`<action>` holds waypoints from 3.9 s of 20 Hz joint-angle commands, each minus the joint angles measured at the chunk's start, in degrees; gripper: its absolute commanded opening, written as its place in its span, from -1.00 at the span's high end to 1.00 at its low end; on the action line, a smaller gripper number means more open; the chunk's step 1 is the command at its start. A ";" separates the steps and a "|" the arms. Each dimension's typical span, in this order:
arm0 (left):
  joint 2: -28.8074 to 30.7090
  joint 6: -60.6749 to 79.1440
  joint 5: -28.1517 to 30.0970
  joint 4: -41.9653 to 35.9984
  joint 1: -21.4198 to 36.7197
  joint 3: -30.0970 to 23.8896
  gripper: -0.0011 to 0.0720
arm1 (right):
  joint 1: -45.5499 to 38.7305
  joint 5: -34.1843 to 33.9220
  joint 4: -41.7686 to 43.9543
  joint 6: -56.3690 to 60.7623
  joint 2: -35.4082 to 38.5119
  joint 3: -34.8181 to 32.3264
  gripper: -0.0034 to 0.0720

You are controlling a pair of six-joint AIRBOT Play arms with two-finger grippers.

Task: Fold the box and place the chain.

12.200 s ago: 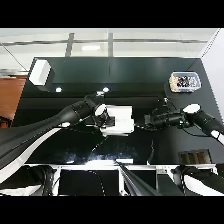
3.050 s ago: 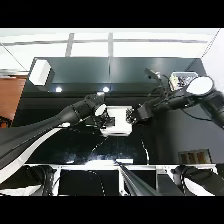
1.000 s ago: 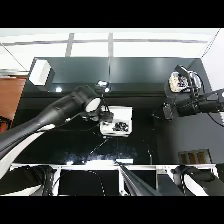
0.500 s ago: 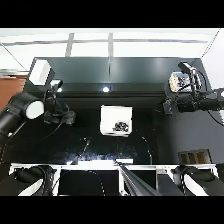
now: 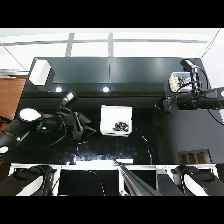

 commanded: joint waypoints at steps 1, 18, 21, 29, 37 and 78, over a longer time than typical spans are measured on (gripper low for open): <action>-3.32 21.70 6.51 1.38 -5.29 -0.76 -0.97 | -0.02 0.61 -0.07 0.02 0.00 -0.02 -0.09; -19.32 28.33 6.56 7.98 -8.02 9.40 -0.97 | -0.02 -0.02 -0.83 0.00 0.00 -0.02 -0.09; -19.47 28.28 6.36 7.32 -8.02 9.57 -0.97 | -0.02 0.00 -0.83 0.00 0.00 -0.02 -0.09; -19.47 28.26 6.58 6.84 -8.09 9.60 -0.97 | -0.02 -0.52 -0.83 -0.02 0.00 -0.02 -0.09; -19.50 28.26 7.72 4.07 -8.09 9.73 -0.97 | -0.02 -0.57 -0.85 -0.02 0.00 -0.02 -0.09; -19.78 28.24 9.16 4.52 -11.17 10.08 -0.40 | 19.32 0.76 5.95 -43.10 -20.72 7.06 -0.98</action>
